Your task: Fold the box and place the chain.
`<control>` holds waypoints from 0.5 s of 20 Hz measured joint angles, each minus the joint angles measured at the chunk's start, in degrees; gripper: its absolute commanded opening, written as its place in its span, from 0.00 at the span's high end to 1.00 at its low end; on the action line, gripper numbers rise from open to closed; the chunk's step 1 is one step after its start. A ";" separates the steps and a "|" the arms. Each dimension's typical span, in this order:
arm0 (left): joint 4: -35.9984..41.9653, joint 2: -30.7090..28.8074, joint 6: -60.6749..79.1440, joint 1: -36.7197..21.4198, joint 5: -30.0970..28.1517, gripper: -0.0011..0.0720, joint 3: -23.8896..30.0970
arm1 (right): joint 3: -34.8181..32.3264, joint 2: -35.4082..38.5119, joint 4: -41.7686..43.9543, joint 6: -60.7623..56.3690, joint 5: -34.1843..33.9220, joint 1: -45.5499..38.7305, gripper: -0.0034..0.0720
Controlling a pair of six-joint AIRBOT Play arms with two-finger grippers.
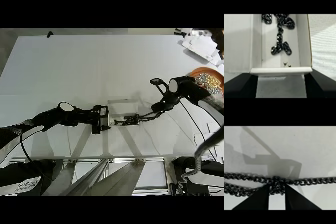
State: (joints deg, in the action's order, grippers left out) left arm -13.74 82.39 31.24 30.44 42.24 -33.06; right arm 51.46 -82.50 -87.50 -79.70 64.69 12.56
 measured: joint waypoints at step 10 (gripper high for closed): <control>0.00 0.00 0.00 0.02 0.00 0.36 0.00 | -0.13 5.57 2.29 0.07 1.81 0.04 0.93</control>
State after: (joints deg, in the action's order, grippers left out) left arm -13.74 82.39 31.24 30.46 42.24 -33.06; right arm 51.33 -76.93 -85.21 -79.64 66.50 12.60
